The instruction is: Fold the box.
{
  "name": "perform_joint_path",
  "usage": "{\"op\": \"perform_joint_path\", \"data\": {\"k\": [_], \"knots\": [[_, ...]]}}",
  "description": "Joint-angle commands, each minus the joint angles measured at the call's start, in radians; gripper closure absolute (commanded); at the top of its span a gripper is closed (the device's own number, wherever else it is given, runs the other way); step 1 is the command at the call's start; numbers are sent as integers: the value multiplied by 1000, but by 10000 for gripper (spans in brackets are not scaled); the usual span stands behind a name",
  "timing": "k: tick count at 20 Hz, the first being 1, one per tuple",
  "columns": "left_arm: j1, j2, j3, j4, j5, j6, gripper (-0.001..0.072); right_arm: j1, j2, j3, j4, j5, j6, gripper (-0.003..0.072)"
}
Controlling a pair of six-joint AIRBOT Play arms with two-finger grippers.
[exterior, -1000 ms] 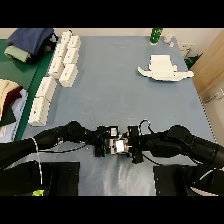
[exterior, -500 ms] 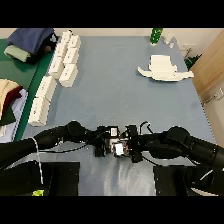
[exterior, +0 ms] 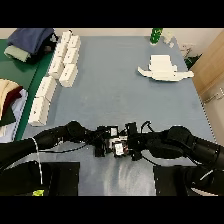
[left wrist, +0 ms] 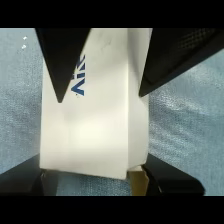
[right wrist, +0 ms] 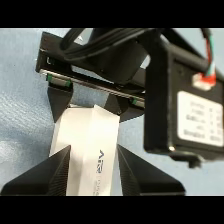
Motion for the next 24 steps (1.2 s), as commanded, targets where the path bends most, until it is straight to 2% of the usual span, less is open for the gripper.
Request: {"op": "perform_joint_path", "data": {"k": [1, 11, 14, 16, 24], "knots": [[0, 1, 1, 1, 0, 2, 193, 0, 1, 13, -14, 7, 0, 223], [-1, 1, 1, 1, 0, 2, 192, -1, -13, 25, -14, 6, 1, 224], [-1, 1, 1, 1, 0, 2, 192, -1, -48, 25, -13, 4, 2, 240], [0, 1, 1, 1, 0, 2, 192, 0, -56, 25, -8, 0, 8, 325], [0, 1, 1, 1, 0, 2, 192, 0, -57, 23, 16, -57, 8, 324]]}}
